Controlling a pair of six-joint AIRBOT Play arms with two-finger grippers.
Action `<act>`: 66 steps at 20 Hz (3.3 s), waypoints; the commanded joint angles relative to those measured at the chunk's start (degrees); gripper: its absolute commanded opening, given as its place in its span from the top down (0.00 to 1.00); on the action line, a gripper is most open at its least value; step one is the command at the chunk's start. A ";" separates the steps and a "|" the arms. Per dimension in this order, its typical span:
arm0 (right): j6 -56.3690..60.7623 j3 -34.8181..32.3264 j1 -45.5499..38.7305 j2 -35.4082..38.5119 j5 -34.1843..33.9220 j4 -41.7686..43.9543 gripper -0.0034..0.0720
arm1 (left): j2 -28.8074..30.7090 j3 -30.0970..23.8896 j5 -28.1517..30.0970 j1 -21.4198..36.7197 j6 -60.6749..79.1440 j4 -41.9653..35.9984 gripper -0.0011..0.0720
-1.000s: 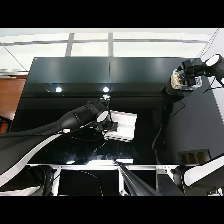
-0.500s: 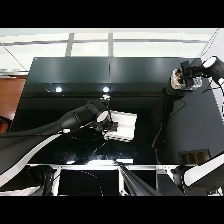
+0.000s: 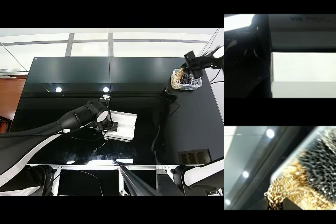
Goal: Fold the box and place the chain.
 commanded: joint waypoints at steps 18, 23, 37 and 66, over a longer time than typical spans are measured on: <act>-28.87 4.76 0.02 39.19 6.91 5.88 0.94 | 0.00 0.07 0.00 0.81 0.00 0.00 0.94; -34.93 10.84 0.24 40.15 24.65 18.97 0.94 | 0.00 0.07 -0.04 0.81 0.00 -0.04 0.95; -39.12 -9.20 22.32 47.67 43.47 18.51 0.94 | 0.00 0.07 -0.17 0.81 0.00 -0.04 0.94; -35.87 -36.00 35.15 47.63 21.55 19.96 0.94 | 0.00 0.07 -0.17 0.81 -0.02 -0.17 0.94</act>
